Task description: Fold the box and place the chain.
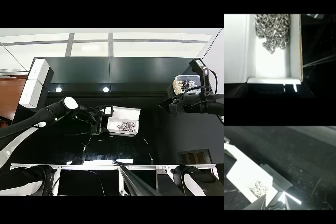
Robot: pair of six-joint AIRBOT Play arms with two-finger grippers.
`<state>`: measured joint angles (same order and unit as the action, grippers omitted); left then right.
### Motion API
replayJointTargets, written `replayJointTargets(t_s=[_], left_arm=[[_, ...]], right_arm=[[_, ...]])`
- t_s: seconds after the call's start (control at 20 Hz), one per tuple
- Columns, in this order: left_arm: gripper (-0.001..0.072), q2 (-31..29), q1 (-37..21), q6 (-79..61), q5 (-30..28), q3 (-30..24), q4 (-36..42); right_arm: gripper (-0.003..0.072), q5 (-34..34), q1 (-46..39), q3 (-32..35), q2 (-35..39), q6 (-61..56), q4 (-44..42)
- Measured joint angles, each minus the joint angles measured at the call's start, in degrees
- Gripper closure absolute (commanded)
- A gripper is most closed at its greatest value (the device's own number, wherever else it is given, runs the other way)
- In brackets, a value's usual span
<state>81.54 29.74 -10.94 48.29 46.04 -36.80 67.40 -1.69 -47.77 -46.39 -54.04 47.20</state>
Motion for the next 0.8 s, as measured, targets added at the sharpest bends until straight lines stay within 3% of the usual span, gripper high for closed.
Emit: replayJointTargets(t_s=[0.1,0.15,0.2,0.25,0.35,0.4,0.45,0.5,0.8], left_arm=[[0.0031,0.1,0.7,0.2,-0.8,0.0,0.0],[0.0114,0.1,0.9,0.4,-0.9,0.0,0.0],[0.0249,0.1,1.0,0.8,-1.0,0.0,0.0],[0.0308,0.1,1.2,0.8,-1.1,0.0,0.0],[0.0309,0.1,1.3,1.1,-1.2,0.0,0.0],[0.0309,0.1,1.4,1.6,-1.2,0.1,-0.1],[0.0309,0.1,1.4,2.3,-1.2,0.1,-0.2],[0.0309,0.1,1.4,3.1,-1.2,0.2,-0.2],[0.0309,0.1,1.4,4.9,-2.5,0.2,-0.2]], right_arm=[[0.0397,0.0,0.0,0.0,0.0,0.0,0.0],[0.0397,0.0,0.0,0.0,0.0,0.0,0.0],[0.0397,-0.1,0.0,0.0,0.0,0.0,0.0],[0.0397,-0.2,0.0,0.0,0.0,0.0,0.2],[0.0395,-0.5,0.0,0.0,0.0,0.0,1.0],[0.0328,-0.7,0.0,0.0,0.0,-0.1,1.3],[0.0149,-1.0,0.0,0.0,0.0,-0.7,1.3],[0.01,-1.9,0.0,0.0,-0.2,-1.6,1.2],[0.0104,-13.5,5.7,0.0,-8.1,-5.9,-1.4]])
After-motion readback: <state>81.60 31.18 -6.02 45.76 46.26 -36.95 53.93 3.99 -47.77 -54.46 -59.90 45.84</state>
